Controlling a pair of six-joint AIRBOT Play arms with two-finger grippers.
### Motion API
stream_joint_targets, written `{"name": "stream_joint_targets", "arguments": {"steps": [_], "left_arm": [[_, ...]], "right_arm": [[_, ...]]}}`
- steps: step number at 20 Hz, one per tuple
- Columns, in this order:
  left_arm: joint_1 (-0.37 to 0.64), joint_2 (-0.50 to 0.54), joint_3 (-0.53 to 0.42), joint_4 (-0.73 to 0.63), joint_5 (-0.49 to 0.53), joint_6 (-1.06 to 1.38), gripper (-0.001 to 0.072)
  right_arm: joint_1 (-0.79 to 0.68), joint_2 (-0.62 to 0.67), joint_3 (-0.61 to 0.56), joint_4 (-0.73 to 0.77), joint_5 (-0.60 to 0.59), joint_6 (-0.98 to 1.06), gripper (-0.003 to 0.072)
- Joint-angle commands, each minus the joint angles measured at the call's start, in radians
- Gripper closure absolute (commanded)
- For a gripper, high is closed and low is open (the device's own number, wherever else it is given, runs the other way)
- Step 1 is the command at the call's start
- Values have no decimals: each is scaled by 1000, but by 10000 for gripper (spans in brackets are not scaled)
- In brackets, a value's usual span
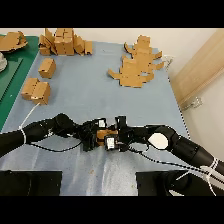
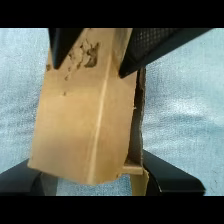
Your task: Fold the box.
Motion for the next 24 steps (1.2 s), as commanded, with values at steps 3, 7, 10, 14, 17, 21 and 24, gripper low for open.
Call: {"name": "stream_joint_targets", "arguments": {"steps": [3, 7, 10, 14, 17, 21, 24], "left_arm": [[0, 0, 1, 0, 0, 0, 295], [0, 0, 1, 0, 0, 0, 295], [0, 0, 1, 0, 0, 0, 294], [0, 0, 1, 0, 0, 0, 294], [0, 0, 1, 0, 0, 0, 294], [0, 0, 1, 0, 0, 0, 294], [0, 0, 1, 0, 0, 0, 295]], "right_arm": [[0, -5, -3, -6, 44, 32, 390], [0, -46, -3, -5, 60, 32, 431], [0, -65, -3, -4, 85, 32, 478], [0, -65, -3, -3, 105, 59, 478], [0, -55, -1, -3, 106, 83, 453], [-1, 44, 13, -7, 107, 270, 341], [-24, 162, 18, -61, 125, 711, 481]]}}
